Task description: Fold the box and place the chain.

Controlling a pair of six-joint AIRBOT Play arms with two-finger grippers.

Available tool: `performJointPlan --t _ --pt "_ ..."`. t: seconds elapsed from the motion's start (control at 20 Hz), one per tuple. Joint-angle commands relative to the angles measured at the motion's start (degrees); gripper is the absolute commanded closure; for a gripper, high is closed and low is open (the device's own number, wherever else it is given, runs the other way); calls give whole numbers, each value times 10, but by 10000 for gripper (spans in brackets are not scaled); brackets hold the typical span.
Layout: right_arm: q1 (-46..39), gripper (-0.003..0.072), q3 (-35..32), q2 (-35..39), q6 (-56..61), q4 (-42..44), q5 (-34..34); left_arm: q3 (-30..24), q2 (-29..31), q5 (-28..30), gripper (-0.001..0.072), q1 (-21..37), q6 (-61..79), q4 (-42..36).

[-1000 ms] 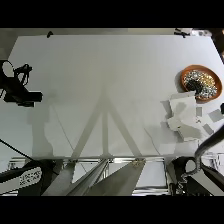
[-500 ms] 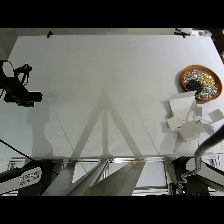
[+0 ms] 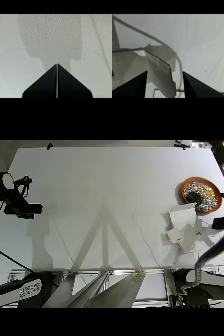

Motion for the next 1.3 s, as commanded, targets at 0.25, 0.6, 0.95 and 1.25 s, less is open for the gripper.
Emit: performJointPlan --t 0.25,0.6,0.95,1.25 --pt "41 678 0 -23 -39 22 56 0 0 0 699 0 0 0" --pt "103 682 -22 51 -42 222 159 0 0 0 699 0 0 0" --pt "252 683 -169 230 -30 381 55 0 0 0 699 0 0 0" --pt "396 683 -303 279 21 555 -135 0 0 0 699 0 0 0"
